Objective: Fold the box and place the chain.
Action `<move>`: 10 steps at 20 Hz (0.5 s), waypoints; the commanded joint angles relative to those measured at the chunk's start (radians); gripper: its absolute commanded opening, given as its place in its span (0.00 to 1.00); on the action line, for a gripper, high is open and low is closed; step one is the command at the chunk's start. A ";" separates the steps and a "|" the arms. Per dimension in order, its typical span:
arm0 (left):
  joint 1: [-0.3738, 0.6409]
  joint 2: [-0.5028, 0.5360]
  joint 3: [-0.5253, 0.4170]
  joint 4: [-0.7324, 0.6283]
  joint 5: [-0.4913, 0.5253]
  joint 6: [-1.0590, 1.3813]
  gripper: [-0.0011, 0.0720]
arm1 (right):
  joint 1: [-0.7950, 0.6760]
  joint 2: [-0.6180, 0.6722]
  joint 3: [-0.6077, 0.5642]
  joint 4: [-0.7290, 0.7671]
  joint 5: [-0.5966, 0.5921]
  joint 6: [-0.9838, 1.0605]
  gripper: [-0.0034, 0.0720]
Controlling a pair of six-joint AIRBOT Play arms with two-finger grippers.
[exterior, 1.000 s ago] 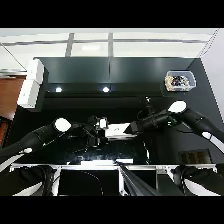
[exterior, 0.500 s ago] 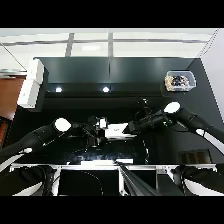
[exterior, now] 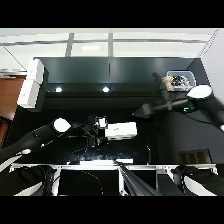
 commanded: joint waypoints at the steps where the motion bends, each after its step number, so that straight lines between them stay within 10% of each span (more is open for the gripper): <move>1: 0.001 0.106 0.001 0.164 -0.006 -0.180 0.99 | -0.160 0.122 0.039 -0.049 0.115 0.021 0.06; 5: -0.001 0.217 0.049 0.349 -0.220 -0.483 0.98 | -0.290 0.198 0.039 -0.101 0.138 0.021 0.06; 10: -0.049 0.018 0.246 0.346 -0.216 -0.549 0.98 | -0.301 0.198 0.038 -0.101 0.064 0.021 0.06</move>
